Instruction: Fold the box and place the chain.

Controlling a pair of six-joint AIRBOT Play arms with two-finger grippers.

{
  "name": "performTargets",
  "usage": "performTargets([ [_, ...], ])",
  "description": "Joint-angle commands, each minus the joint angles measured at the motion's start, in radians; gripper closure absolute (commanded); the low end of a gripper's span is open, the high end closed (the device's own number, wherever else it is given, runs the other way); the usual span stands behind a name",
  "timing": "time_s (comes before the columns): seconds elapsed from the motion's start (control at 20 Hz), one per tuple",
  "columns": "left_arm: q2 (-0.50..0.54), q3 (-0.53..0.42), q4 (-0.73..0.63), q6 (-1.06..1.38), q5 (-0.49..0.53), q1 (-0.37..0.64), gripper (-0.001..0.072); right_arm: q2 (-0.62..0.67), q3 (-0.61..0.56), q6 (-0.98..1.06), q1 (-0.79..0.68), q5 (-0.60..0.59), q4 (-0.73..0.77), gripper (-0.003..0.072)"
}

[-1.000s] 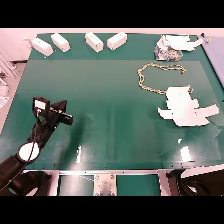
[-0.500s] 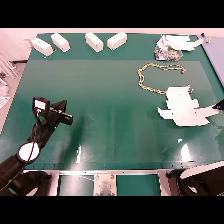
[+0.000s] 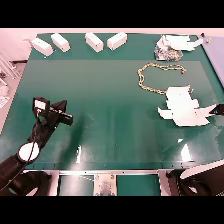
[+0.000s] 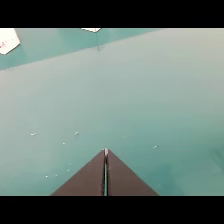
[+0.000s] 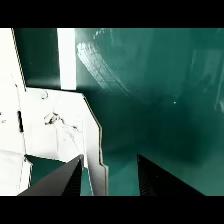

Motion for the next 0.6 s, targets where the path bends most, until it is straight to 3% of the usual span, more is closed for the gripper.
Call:
performTargets([
  [0.0, 0.001, 0.000, -0.001, 0.000, -0.008, 0.001, 0.0689, -0.025, 0.001, -0.031, 0.008, 0.023, 0.046, 0.0264],
  [0.4, 0.001, 0.000, 0.000, 0.000, -0.030, 0.001, 0.0689, -0.046, 0.001, -0.030, 0.037, 0.079, 0.087, 0.0280],
  [0.5, 0.001, 0.000, 0.000, 0.000, -0.028, 0.001, 0.0689, -0.073, 0.001, -0.030, 0.046, 0.109, 0.087, 0.0342],
  [0.55, 0.001, 0.000, 0.000, 0.000, -0.028, 0.001, 0.0689, -0.088, 0.001, -0.030, 0.051, 0.134, 0.087, 0.0477],
])
